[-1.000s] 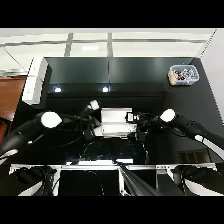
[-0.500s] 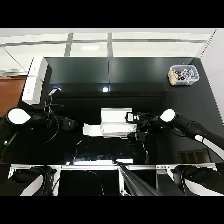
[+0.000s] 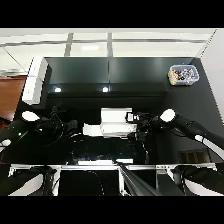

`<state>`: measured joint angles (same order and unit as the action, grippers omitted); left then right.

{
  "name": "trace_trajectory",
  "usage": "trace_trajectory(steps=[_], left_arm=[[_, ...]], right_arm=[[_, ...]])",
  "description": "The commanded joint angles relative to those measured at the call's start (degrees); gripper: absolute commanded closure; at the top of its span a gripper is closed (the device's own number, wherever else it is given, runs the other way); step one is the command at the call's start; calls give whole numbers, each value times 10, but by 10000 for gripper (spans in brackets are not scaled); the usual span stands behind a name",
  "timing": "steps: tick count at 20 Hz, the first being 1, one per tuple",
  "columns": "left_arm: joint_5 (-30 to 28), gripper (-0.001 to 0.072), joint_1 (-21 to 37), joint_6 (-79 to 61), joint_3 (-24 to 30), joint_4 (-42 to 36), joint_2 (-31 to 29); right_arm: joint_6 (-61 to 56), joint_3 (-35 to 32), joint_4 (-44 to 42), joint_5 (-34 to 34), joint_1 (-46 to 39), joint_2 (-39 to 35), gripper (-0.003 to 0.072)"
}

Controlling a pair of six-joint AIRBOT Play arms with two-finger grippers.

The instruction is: Fold the box and place the chain.

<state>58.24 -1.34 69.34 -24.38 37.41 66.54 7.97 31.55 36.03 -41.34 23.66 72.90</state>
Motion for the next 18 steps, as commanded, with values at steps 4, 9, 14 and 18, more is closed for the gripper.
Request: trace_trajectory(steps=[4,9,14,18], left_arm=[[-18,683,-43,-80,2,-108,58],[-31,683,-67,-87,2,-124,76],[-26,683,-67,-122,2,-140,88],[12,683,-66,-171,-19,-173,88]], right_arm=[[0,0,0,0,0,0,507],[0,0,0,0,0,0,507],[0,0,0,0,0,0,507],[0,0,0,0,0,0,507]])
